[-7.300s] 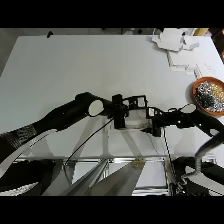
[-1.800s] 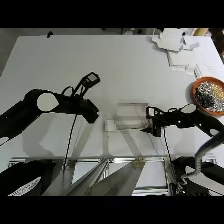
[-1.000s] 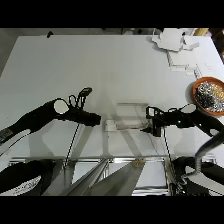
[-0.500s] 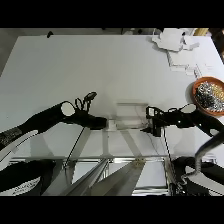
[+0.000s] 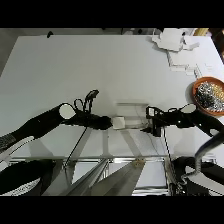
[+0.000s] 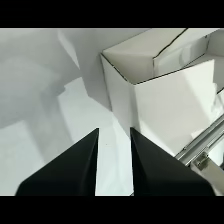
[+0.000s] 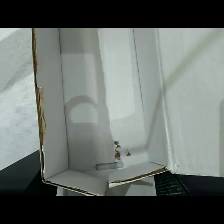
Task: Fold the box and place the chain.
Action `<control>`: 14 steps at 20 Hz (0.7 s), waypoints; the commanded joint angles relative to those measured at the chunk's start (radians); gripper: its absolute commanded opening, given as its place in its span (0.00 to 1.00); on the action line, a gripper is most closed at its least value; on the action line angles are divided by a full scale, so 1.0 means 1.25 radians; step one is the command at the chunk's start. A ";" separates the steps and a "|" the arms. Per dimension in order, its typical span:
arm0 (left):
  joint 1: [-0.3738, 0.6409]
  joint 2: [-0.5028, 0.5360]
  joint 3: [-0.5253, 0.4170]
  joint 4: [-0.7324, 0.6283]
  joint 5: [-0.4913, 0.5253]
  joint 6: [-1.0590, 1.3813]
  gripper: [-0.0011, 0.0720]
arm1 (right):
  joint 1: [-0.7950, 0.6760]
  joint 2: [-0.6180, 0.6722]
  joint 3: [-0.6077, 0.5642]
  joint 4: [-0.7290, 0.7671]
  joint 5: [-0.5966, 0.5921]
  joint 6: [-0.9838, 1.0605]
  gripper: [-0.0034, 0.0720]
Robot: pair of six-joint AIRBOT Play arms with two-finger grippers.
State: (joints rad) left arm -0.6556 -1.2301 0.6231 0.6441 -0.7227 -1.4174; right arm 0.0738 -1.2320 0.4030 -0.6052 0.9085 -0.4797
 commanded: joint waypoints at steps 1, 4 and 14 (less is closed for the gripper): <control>-0.013 0.004 0.002 -0.020 0.032 -0.001 0.40 | 0.000 0.000 0.000 0.000 0.000 0.000 0.74; -0.016 0.004 0.002 -0.024 0.037 -0.001 0.40 | 0.000 0.000 0.000 0.000 0.000 0.000 0.74; -0.020 0.004 0.031 -0.023 0.037 0.002 0.40 | 0.000 0.000 0.000 0.000 0.000 0.000 0.74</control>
